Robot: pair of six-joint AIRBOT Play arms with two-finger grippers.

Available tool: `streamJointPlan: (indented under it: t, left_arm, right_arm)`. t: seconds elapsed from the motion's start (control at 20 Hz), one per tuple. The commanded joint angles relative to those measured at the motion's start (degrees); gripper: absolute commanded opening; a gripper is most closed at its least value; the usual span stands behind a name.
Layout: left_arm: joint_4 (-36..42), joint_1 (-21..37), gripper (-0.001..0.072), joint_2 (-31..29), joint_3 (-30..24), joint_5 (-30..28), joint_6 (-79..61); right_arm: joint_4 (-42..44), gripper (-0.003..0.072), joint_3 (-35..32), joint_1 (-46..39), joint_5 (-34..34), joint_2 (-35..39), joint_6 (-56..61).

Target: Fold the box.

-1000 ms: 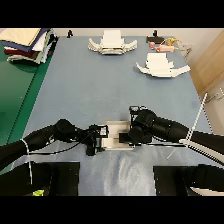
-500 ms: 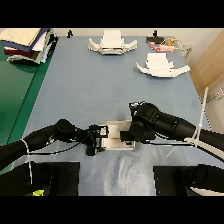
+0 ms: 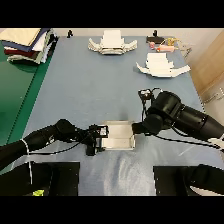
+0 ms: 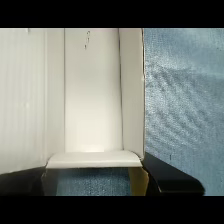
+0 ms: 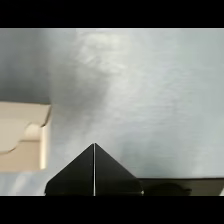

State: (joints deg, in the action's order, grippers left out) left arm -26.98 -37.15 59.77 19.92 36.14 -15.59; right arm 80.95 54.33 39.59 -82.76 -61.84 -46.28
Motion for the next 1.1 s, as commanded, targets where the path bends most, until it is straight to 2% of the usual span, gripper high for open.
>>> streamJointPlan:
  t: [0.0,0.1,0.25,0.35,0.45,0.75,0.85,0.9,0.95,1.05]
  left_arm:
    - [0.0,0.0,0.0195,0.0,0.0,0.0,0.0]
    - [0.0,0.0,0.0195,0.0,0.0,0.0,0.0]
    - [0.0,0.0,0.0195,0.0,0.0,0.0,0.0]
    - [0.0,0.0,0.0195,0.0,0.0,0.0,0.0]
    - [0.0,0.0,0.0195,0.0,0.0,0.0,0.0]
    - [0.0,0.0,0.0195,0.0,0.0,0.0,0.0]
    - [0.0,0.0,0.0195,0.0,0.0,0.0,0.0]
    - [0.0,0.0,0.0195,0.0,0.0,0.0,0.0]
    - [0.0,0.0,0.0195,0.0,0.0,0.0,0.0]
    - [0.0,0.0,0.0195,0.0,0.0,0.0,0.0]
  right_arm:
    - [-1.2,0.0003,-2.0,-8.0,3.8,-0.7,-7.7]
    - [4.4,0.0003,-2.8,-14.5,10.2,-3.2,-15.6]
    - [24.1,0.0002,-2.7,-25.7,17.6,-8.1,-33.4]
    - [39.6,0.0003,-2.7,-31.7,18.5,-10.9,-45.7]
    - [49.0,0.0002,-2.0,-34.8,16.5,-12.9,-56.6]
    - [50.8,0.0005,0.3,-34.9,12.3,-14.3,-63.7]
    - [50.9,0.0045,0.3,-34.8,12.2,-14.3,-63.0]
    - [50.9,0.0041,0.4,-34.6,12.0,-14.3,-61.4]
    - [50.9,0.0004,0.4,-33.8,11.4,-14.3,-60.8]
    - [50.9,0.0003,0.3,-31.5,10.4,-14.3,-63.9]
